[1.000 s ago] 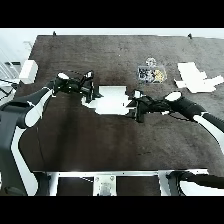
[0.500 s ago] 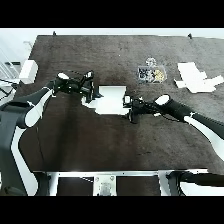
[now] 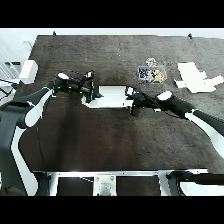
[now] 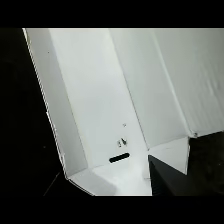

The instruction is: Fold the box and place the chain.

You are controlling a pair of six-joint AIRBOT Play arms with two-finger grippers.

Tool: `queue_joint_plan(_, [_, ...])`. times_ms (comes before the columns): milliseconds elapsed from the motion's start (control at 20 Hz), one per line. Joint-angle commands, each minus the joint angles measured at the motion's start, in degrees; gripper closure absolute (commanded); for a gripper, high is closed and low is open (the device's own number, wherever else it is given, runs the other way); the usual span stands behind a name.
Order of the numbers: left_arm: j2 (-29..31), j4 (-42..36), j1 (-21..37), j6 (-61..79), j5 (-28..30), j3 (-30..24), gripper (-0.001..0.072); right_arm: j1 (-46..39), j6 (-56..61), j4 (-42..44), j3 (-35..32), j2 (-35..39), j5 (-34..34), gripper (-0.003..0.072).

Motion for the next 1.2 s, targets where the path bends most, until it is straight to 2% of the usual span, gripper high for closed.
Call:
queue_joint_plan(0, [0.0, 0.0, 0.0, 0.0, 0.0, 0.0, 0.0690, -1.1, -0.2, 1.1, 1.3, 0.0, 0.5, 0.0116])
queue_joint_plan(550, [0.0, 0.0, 0.0, 0.0, 0.0, 0.0, 0.0690, -1.5, -1.7, 1.2, 2.0, -1.5, 0.7, 0.0113])
queue_joint_plan(600, [0.0, 0.0, 0.0, 0.0, 0.0, 0.0, 0.0690, -1.8, -1.7, 1.3, 2.0, -1.7, 0.7, 0.0065])
queue_joint_plan(650, [0.0, 0.0, 0.0, 0.0, 0.0, 0.0, 0.0690, -2.1, -1.7, 2.7, 2.1, -1.7, 0.8, 0.0064])
queue_joint_plan(1150, [0.0, 0.0, 0.0, 0.0, 0.0, 0.0, 0.0690, -4.0, -2.8, 5.0, 5.7, -3.3, 6.4, 0.0058])
